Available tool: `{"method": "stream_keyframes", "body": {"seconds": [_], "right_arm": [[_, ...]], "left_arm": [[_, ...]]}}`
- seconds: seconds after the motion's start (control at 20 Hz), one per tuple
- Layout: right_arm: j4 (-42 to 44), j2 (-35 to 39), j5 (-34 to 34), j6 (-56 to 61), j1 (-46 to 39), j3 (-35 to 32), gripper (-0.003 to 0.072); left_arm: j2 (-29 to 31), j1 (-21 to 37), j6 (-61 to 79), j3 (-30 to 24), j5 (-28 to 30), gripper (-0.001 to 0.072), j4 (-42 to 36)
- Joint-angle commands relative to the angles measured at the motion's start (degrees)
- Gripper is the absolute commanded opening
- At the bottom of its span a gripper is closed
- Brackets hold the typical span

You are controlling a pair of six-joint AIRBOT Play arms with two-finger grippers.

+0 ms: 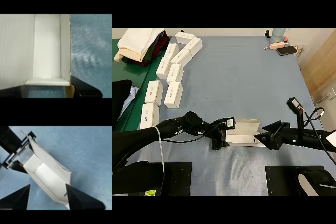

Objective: Fold the box.

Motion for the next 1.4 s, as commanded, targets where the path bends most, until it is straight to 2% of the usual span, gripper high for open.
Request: {"method": "stream_keyframes", "body": {"seconds": [0.0, 0.1, 0.15, 0.2, 0.45, 0.5, 0.55, 0.6, 0.8, 0.9, 1.15, 1.35], "right_arm": [[4.79, 1.7, 4.46, 21.38, 0.0, 0.04, 0.0704], [6.62, 1.4, 5.75, 23.8, 0.26, -0.04, 0.0679], [7.32, 1.4, 5.57, 23.82, 0.74, -0.31, 0.0498], [8.2, 1.38, 5.4, 23.85, 1.09, -0.7, 0.0436], [11.74, 0.74, 1.27, 24.2, 2.29, -1.49, 0.0431], [11.06, 0.39, -0.59, 24.22, 2.38, -1.49, 0.0276], [10.49, -0.46, -1.86, 24.24, 2.38, -1.49, 0.0084], [10.8, -2.08, -2.29, 24.22, 2.38, -1.49, 0.0039], [15.58, -13.25, -2.58, 20.9, 3.63, -0.57, 0.0038], [16.44, -19.76, -3.67, 15.54, 4.57, 3.23, 0.0011], [12.92, -33.79, -7.69, 11.54, 4.59, 13.55, 0.0005], [10.64, -41.83, -8.9, 8.85, 4.66, 14.34, 0.0005]], "left_arm": [[-0.02, 0.02, 0.02, -0.02, -0.02, 0.0529, 0.02], [-0.02, 0.02, 0.02, -0.02, 0.0, 0.0529, 0.02], [-0.02, 0.02, 0.02, -0.02, 0.0, 0.0528, 0.02], [-0.02, 0.02, 0.02, -0.02, 0.02, 0.0529, 0.02], [-0.02, 0.02, 0.02, -0.02, 0.0, 0.0528, 0.02], [-0.02, 0.02, 0.02, -0.02, 0.0, 0.0528, 0.02], [-0.02, 0.02, 0.02, -0.02, -0.02, 0.0529, 0.02], [-0.02, 0.02, 0.02, -0.02, 0.0, 0.0529, 0.02], [-0.02, 0.02, 0.02, -0.02, 0.0, 0.0528, 0.02], [-0.02, 0.02, 0.02, -0.02, 0.0, 0.0529, 0.02], [-0.02, 0.04, 0.02, -0.02, 0.0, 0.0529, 0.02], [-0.02, 0.04, 0.02, -0.02, 0.0, 0.0529, 0.02]]}}
